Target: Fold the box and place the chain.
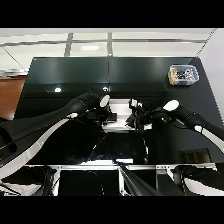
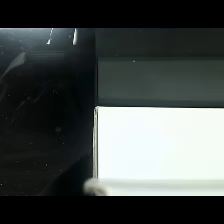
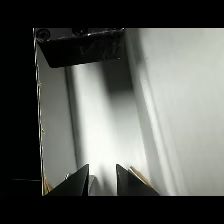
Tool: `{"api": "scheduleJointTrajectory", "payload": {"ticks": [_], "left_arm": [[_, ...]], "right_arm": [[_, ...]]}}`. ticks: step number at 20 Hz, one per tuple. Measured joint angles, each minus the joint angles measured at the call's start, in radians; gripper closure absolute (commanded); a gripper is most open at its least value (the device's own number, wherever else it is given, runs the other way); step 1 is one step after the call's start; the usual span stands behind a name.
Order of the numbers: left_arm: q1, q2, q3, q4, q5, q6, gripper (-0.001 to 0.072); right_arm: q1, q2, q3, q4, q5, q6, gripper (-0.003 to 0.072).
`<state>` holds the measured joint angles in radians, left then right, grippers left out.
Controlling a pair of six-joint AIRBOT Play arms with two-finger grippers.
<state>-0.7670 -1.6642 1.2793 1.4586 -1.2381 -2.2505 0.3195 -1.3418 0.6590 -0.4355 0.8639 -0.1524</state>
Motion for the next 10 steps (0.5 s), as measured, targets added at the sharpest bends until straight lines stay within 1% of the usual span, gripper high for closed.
{"api": "scheduleJointTrajectory", "payload": {"ticks": [1, 2, 3, 4, 5, 6, 7, 8, 9, 10], "left_arm": [[0.0, 0.0, 0.0, 0.0, 0.0, 0.0, 0.0682], [0.0, 0.0, 0.0, -0.001, 0.002, 0.0, 0.0682], [0.0, 0.0, 0.0, -0.001, 0.002, 0.001, 0.0682], [0.0, 0.0, 0.0, -0.001, 0.003, 0.001, 0.0683], [0.0, 0.0, 0.0, -0.001, 0.002, 0.0, 0.0683], [0.0, 0.0, 0.0, -0.002, 0.003, 0.0, 0.0682], [0.0, 0.0, 0.0, -0.002, 0.004, 0.0, 0.0683], [0.0, 0.0, 0.0, -0.002, 0.003, 0.0, 0.0682], [0.0, 0.0, 0.0, -0.002, 0.004, 0.0, 0.0683], [0.0, 0.0, 0.0, -0.005, 0.007, 0.0, 0.0683]], "right_arm": [[0.0, -0.002, 0.0, 0.002, 0.002, 0.004, 0.0389], [0.0, -0.004, 0.0, 0.005, 0.003, 0.008, 0.0178], [0.0, -0.005, 0.0, 0.006, 0.002, 0.013, 0.0201], [0.0, -0.006, 0.0, 0.008, 0.002, 0.02, 0.0455], [0.0, -0.006, 0.0, 0.011, 0.002, 0.031, 0.036], [0.0, -0.007, 0.0, 0.01, 0.003, 0.034, 0.0165], [0.0, -0.007, 0.0, 0.011, 0.002, 0.037, 0.0299], [0.0, -0.007, 0.0, 0.011, 0.001, 0.044, 0.0611], [0.0, -0.007, 0.0, 0.011, 0.001, 0.055, 0.0672], [-0.003, -0.007, 0.0, 0.006, 0.005, 0.076, 0.0672]]}}
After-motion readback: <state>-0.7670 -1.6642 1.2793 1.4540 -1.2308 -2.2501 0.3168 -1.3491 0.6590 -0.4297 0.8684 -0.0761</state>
